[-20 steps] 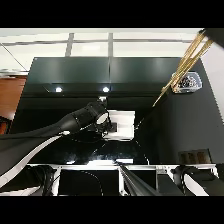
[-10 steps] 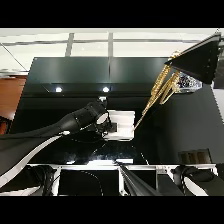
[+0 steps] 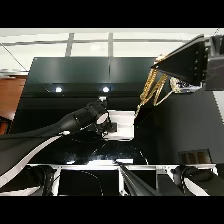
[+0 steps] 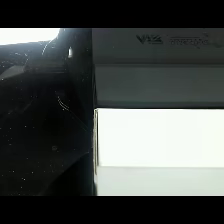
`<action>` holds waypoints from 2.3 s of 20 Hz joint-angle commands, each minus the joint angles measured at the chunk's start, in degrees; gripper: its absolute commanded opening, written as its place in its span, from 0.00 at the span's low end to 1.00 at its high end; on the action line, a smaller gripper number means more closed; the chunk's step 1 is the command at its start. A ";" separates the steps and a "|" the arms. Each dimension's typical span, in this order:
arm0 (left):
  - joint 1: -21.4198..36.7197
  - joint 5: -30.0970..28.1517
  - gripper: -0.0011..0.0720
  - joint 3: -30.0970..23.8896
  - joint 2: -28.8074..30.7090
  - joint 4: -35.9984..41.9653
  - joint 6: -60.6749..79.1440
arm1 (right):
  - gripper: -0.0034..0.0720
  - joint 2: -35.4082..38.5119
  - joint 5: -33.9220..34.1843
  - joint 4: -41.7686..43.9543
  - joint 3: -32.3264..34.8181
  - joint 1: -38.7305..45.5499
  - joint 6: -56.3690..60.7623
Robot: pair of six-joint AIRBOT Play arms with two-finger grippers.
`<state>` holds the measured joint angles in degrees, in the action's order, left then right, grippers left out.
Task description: Fold the box and place the chain.
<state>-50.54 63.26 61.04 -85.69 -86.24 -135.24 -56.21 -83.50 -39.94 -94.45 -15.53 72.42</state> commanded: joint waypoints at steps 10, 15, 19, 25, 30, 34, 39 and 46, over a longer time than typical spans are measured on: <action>0.04 0.00 0.06 0.04 0.00 -0.02 0.00 | 0.05 -1.79 0.57 0.83 0.20 -1.20 -0.24; 0.04 0.00 0.05 0.04 0.00 -0.02 0.00 | 0.05 -1.79 1.77 -2.82 12.39 -6.88 1.73; 0.04 0.00 0.06 0.04 0.00 -0.02 0.00 | 0.05 -1.81 6.10 -5.95 23.58 -7.76 1.97; 0.04 0.00 0.05 0.04 0.00 -0.04 0.00 | 0.05 -1.81 9.16 -7.26 33.51 -7.80 3.43; 0.04 0.02 0.05 0.04 0.00 -0.04 0.00 | 0.05 -2.54 16.96 -6.47 40.98 -7.82 4.28; 0.04 0.00 0.05 0.04 0.00 -0.04 0.00 | 0.05 -4.26 20.70 -3.13 43.19 -8.66 4.07; 0.04 -0.02 0.05 0.04 0.00 -0.04 0.00 | 0.08 -4.33 18.05 -4.68 43.15 -7.61 4.31; 0.04 -0.02 0.05 0.04 0.00 -0.04 0.00 | 0.07 -3.52 11.54 0.13 43.17 -2.91 -0.46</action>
<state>-50.54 63.24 61.04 -85.69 -86.26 -135.26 -59.83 -70.70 -42.13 -51.31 -18.68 74.08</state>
